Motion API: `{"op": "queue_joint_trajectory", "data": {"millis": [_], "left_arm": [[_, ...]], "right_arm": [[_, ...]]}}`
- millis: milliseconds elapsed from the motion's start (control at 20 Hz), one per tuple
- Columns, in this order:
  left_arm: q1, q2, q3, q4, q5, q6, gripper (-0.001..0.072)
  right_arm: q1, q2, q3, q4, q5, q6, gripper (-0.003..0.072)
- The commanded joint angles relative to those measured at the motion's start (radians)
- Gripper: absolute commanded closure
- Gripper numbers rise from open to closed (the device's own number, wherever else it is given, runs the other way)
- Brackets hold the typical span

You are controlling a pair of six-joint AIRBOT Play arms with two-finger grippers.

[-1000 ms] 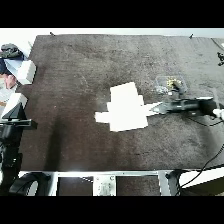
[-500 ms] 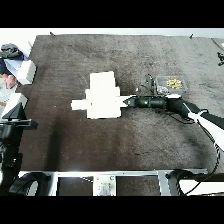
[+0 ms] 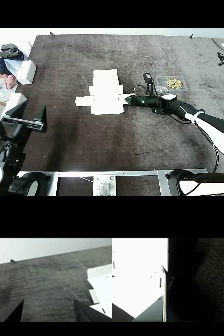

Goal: Fold the box and place the chain.

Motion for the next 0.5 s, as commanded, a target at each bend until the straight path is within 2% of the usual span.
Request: {"op": "queue_joint_trajectory", "data": {"millis": [0, 200, 450], "left_arm": [[0.0, -0.13, 0.07, -0.001, -0.089, 0.016, 0.004], [0.0, -0.434, 0.228, -0.001, -0.2, 0.016, 0.0039], [0.0, -0.861, 0.536, 0.0, -0.381, -0.007, 0.004]], "right_arm": [[0.002, 0.0, 0.0, -0.011, -0.029, 0.002, 0.072], [0.003, -0.001, 0.0, -0.011, -0.029, 0.003, 0.0719], [0.003, -0.002, 0.0, -0.011, -0.025, 0.002, 0.0719]]}}
